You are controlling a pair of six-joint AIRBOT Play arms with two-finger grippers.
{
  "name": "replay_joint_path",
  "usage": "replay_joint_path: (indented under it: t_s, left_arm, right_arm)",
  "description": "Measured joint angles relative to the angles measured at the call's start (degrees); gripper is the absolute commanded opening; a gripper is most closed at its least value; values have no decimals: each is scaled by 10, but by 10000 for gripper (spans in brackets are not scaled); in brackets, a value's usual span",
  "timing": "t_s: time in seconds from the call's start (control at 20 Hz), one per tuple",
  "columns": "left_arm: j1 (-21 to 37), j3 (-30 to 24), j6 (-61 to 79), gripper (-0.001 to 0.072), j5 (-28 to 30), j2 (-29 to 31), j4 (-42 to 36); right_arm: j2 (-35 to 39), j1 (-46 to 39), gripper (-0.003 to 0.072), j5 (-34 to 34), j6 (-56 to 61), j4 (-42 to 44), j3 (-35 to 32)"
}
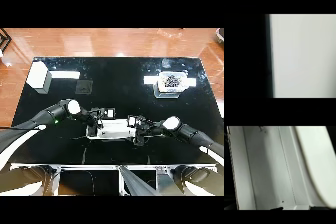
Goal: Fold the box and place the chain.
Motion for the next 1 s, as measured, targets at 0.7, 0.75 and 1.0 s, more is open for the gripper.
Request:
replay_joint_path:
  t_s: [0.7,0.75,1.0]
  left_arm:
    - [0,9,-1,23,-3,0,4]
    - [0,12,-2,24,-3,0,4]
    - [0,20,-4,24,-4,0,3]
  right_arm:
    - [0,0,435,0,0,-1,0]
    - [0,0,435,-1,0,-1,0]
    - [0,0,436,1,0,-4,0]
